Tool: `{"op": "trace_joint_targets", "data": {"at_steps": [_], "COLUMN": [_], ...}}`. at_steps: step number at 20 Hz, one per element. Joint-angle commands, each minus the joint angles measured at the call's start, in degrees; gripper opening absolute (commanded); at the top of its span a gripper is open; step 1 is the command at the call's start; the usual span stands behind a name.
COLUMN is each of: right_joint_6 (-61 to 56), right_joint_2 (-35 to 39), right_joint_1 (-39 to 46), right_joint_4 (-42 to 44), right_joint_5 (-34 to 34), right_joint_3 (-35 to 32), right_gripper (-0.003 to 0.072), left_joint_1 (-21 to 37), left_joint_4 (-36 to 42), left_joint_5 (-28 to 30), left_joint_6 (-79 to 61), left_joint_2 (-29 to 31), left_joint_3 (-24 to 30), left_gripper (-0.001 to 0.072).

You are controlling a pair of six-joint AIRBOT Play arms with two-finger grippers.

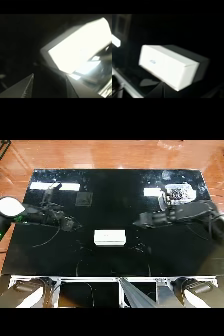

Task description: Fold the box and place the chain.

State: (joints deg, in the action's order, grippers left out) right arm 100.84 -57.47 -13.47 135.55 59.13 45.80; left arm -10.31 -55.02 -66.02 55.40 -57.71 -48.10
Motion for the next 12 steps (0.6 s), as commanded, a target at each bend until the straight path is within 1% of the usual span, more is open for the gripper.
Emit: {"op": "trace_joint_targets", "data": {"at_steps": [1,2,4,6,8,12], "right_joint_6": [-3.0,-3.0,-2.9,-2.9,-2.9,-2.9], "right_joint_2": [3.4,3.4,3.4,3.4,3.4,3.4], "right_joint_1": [6.7,7.7,8.2,8.1,8.1,8.1], "right_joint_4": [-11.4,-11.5,-11.7,-11.6,-11.7,-11.7], "right_joint_5": [4.4,4.9,4.9,4.1,3.9,3.6], "right_joint_3": [-1.6,-2.3,-3.3,-4.3,-4.9,-4.9], "right_gripper": [0.0022,0.0021,0.0021,0.0021,0.0022,0.0021], "left_joint_1": [-9.2,-12.8,-18.9,-23.1,-25.4,-25.8], "left_joint_4": [-0.1,-0.1,-1.5,-1.5,-1.6,-1.2], "left_joint_5": [-1.5,-1.3,1.5,6.1,10.0,11.2], "left_joint_6": [-20.8,-28.5,-38.7,-41.5,-41.5,-41.4], "left_joint_2": [-5.9,-7.4,-10.2,-13.5,-15.7,-16.9], "left_joint_3": [-6.1,-6.8,-6.8,-6.8,-6.8,-6.8], "left_gripper": [0.0521,0.06,0.0614,0.0627,0.0628,0.0628]}}
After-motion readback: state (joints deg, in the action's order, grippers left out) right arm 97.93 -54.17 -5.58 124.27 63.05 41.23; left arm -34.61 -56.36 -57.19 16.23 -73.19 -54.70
